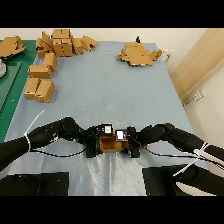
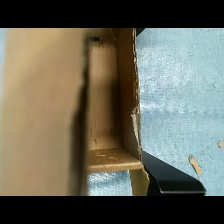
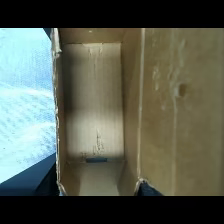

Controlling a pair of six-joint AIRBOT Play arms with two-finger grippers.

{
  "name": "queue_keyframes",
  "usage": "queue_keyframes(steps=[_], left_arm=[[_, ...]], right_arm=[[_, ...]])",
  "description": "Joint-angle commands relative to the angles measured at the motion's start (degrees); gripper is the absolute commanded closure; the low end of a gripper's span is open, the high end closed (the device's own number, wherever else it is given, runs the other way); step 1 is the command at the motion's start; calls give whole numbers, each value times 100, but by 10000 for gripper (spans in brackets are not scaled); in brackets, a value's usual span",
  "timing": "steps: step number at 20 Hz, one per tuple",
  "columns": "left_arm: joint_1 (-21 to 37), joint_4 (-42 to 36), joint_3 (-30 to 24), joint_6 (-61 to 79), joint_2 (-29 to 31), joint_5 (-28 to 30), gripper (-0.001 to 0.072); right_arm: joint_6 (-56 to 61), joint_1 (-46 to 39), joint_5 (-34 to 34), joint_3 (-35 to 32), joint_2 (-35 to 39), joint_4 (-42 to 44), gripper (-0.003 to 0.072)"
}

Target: Fold the box.

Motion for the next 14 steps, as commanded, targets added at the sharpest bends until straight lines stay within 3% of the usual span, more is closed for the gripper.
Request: queue_keyframes(steps=[1,14], left_arm=[[0,2,0,2,-2,-2,324],[0,2,2,2,-2,0,323]], right_arm=[[28,-11,-125,2,94,177,3],[33,-98,-750,61,796,-227,-22]])
